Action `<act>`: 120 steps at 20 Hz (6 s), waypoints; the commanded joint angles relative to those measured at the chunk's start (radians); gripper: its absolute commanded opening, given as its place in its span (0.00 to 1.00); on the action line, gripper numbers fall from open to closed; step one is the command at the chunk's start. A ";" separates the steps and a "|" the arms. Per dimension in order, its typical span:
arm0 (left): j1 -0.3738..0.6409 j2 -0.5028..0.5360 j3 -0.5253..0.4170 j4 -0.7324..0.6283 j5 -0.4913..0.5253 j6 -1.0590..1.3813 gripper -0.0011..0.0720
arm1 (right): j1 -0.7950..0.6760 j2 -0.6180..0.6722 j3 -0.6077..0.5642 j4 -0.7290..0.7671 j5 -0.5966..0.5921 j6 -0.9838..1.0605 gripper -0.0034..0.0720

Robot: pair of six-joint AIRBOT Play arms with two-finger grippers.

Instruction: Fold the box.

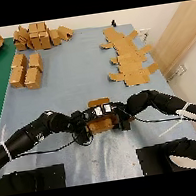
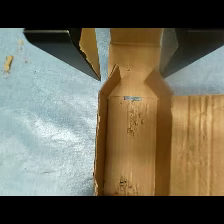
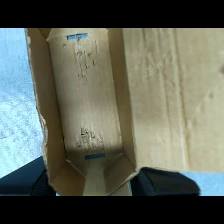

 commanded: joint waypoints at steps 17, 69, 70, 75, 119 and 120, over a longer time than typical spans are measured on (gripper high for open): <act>-0.002 -0.003 0.001 0.035 0.040 0.003 0.16 | 0.000 0.000 0.000 0.000 0.000 0.000 0.82; -0.033 -0.067 0.018 -0.025 0.145 0.029 0.03 | 0.000 0.000 0.000 0.008 0.000 0.000 0.82; -0.033 -0.072 0.018 -0.028 0.146 0.029 0.03 | 0.000 0.000 0.000 0.008 0.000 0.000 0.82; -0.033 -0.080 0.018 -0.031 0.146 0.029 0.05 | 0.000 0.000 0.000 0.008 0.000 0.000 0.82; 0.143 0.225 -0.197 0.068 -0.039 -1.459 0.03 | 0.000 0.000 0.000 0.007 0.005 0.000 0.82; 0.134 0.212 -0.197 0.053 -0.032 -1.460 0.03 | 0.000 0.000 0.000 0.008 0.005 0.000 0.82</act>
